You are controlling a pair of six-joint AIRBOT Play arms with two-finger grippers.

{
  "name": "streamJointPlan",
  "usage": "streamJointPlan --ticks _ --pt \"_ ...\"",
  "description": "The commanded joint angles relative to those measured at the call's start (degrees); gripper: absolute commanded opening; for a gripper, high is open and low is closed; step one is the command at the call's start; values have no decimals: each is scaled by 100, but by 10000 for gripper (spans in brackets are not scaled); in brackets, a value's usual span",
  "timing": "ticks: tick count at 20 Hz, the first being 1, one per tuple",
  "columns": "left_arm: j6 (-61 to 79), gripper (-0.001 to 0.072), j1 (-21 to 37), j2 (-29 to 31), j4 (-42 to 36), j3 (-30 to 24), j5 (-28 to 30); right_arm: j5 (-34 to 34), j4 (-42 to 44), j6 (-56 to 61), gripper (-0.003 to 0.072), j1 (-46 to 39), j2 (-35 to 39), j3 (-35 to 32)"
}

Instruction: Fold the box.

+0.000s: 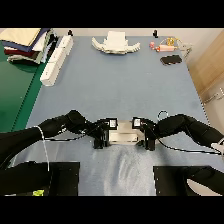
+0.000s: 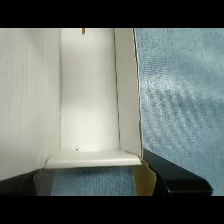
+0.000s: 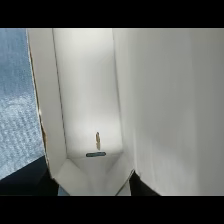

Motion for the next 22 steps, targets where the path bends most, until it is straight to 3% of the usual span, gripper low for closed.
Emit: streamJointPlan --ticks 1,4,5,6,12,13,14,22 --pt "-2 700 0 114 2 2 9 2 0 9 505 2 -4 2" --pt "-101 698 4 313 4 2 105 2 0 9 505 2 -4 2" --pt "-210 671 4 308 4 0 162 0 0 9 505 2 -4 2" --pt "-297 580 4 304 33 -2 166 2 0 9 505 2 -4 2" --pt "-299 596 7 299 96 -4 170 2 0 9 505 2 -4 2" --pt "-302 676 4 273 133 -7 166 2 0 9 505 2 -4 2" --pt "-304 691 4 229 133 -11 155 2 0 9 505 2 -4 2" --pt "-315 690 -2 63 170 -9 111 0 0 9 505 2 -4 2"
